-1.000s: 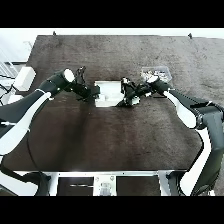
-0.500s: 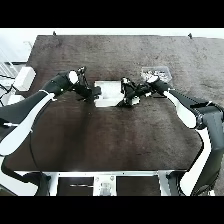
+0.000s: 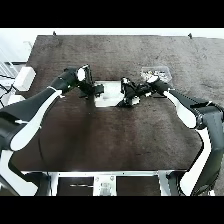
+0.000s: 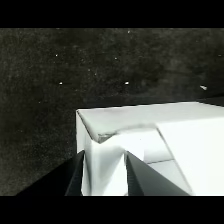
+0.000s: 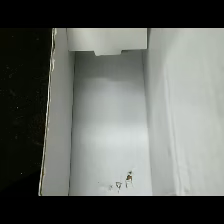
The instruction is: Fold the box and place the chain.
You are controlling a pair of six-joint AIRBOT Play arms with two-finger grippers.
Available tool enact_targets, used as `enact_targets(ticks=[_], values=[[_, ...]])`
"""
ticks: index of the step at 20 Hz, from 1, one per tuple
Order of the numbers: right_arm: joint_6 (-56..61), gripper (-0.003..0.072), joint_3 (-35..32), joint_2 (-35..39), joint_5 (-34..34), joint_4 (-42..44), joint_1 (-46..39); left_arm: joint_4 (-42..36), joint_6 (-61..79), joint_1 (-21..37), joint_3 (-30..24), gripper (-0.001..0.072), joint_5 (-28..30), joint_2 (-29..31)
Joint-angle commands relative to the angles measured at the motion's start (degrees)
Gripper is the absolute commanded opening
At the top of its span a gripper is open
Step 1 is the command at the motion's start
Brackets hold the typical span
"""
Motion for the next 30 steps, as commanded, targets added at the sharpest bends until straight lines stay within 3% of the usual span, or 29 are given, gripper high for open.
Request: enact_targets(ticks=[1,7,14,30], values=[[0.0,0.0586,0.0,0.0,0.0,0.0,0.0,2.8,-4.7,-1.0,3.9,0.0308,-4.7,-2.6],[0.0,0.0586,0.0,0.0,0.0,0.0,0.0,4.1,-6.6,-1.6,7.0,0.0308,-7.3,-5.2],[0.0,0.0585,0.0,0.0,0.0,0.0,0.0,9.3,-7.5,-1.6,16.0,0.0308,-17.7,-10.3],[0.0,0.0585,0.0,0.0,0.0,0.0,0.0,11.4,-4.9,-4.0,16.5,0.0287,-16.2,-11.4]])
